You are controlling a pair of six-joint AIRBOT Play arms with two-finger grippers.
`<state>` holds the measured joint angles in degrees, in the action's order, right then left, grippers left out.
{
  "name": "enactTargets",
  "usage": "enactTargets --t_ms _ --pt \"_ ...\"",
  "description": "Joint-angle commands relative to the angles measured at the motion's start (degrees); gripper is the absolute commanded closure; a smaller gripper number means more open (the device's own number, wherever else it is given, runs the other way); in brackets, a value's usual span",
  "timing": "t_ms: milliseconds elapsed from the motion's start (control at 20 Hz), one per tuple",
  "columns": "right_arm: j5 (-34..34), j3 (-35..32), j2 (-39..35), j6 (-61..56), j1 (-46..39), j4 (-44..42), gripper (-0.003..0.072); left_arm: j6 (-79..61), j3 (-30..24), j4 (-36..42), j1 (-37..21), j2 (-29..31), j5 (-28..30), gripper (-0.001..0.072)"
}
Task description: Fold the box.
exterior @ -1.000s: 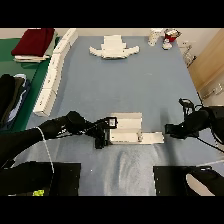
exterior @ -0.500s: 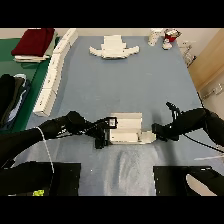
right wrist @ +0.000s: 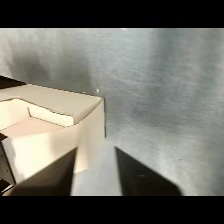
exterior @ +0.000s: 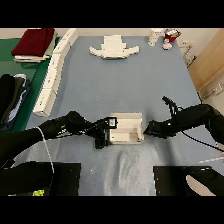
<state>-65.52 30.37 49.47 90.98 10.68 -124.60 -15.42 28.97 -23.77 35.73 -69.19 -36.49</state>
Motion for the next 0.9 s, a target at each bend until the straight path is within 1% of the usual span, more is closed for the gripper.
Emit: enactTargets --t_ms 0,100,200,300,350,450,550,600,750,850 --pt "-1.22 1.57 -0.57 0.63 0.66 -0.35 0.0194 0.00 0.07 -0.02 -0.02 0.04 0.00 0.0264" --pt "-0.31 1.57 -0.50 0.63 3.37 -0.24 0.0194 0.00 0.07 -0.02 -0.04 0.04 0.00 0.0264" --pt "4.13 1.57 -0.33 0.26 8.28 1.53 0.0198 0.00 0.07 -0.02 -0.04 0.04 0.00 0.0264" --pt "7.82 1.99 1.11 -6.99 13.84 7.85 0.0202 0.00 0.07 -0.02 -0.04 0.04 0.00 0.0265" --pt "8.09 2.80 2.23 -10.93 16.65 11.78 0.0203 0.00 0.07 -0.02 -0.04 0.04 0.00 0.0264" --pt "8.07 5.27 4.57 -19.26 23.19 19.23 0.0222 0.00 0.07 -0.02 -0.04 0.04 0.00 0.0264" --pt "7.69 8.13 6.91 -28.63 29.51 25.81 0.0222 0.00 0.07 -0.02 -0.04 0.04 0.00 0.0264" --pt "6.45 9.64 8.41 -33.09 32.28 29.18 0.0222 0.00 0.07 -0.02 -0.04 0.04 0.00 0.0264" --pt "-0.15 14.97 15.04 -45.13 38.91 38.42 0.0222 0.00 0.07 -0.02 -0.04 0.04 0.00 0.0264" --pt "-1.16 17.14 19.21 -49.62 40.92 42.27 0.0222 0.00 0.07 -0.02 -0.04 0.04 0.00 0.0265"
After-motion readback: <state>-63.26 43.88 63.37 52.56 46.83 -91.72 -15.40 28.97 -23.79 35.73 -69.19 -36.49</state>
